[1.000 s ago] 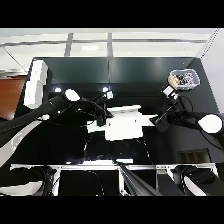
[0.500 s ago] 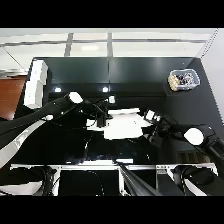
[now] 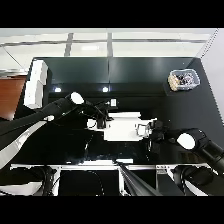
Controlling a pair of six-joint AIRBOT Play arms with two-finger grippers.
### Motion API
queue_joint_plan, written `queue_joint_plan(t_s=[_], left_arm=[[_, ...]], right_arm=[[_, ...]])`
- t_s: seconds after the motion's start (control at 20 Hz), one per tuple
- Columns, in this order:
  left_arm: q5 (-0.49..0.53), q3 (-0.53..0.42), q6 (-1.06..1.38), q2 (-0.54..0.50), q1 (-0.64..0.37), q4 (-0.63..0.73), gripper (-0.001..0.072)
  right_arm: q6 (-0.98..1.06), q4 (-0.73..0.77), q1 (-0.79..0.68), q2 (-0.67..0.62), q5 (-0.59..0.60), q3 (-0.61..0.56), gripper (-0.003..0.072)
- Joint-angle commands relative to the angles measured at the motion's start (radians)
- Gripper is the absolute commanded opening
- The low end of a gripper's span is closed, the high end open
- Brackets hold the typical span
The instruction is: Fold the box and place the chain.
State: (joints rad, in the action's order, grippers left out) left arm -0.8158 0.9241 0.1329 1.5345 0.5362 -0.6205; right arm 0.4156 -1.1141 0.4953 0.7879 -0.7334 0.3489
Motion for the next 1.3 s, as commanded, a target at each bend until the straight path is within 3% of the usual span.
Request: queue_joint_plan(t_s=[0.0, 0.35, 0.7, 1.0, 1.25], left_arm=[[-0.004, 0.000, 0.006, 0.002, 0.000, 0.000, 0.0025], [-0.007, 0.000, -0.006, 0.010, 0.001, 0.004, 0.0026], [-0.007, 0.000, -0.006, 0.010, 0.001, 0.004, 0.0025], [-0.007, 0.000, -0.006, 0.010, 0.001, 0.004, 0.0025], [-0.007, 0.000, -0.006, 0.010, 0.001, 0.004, 0.0026]], right_arm=[[-0.055, 0.035, 0.036, 0.044, 0.038, -0.002, 0.0711], [-0.055, 0.101, 0.086, 0.111, 0.204, 0.003, 0.0710], [-0.070, 0.070, 0.008, 0.111, 0.137, 0.137, 0.0710], [-0.118, 0.126, -0.087, 0.111, 0.126, 0.154, 0.0710], [-0.293, 0.293, -0.177, 0.134, 0.107, 0.154, 0.0711]])
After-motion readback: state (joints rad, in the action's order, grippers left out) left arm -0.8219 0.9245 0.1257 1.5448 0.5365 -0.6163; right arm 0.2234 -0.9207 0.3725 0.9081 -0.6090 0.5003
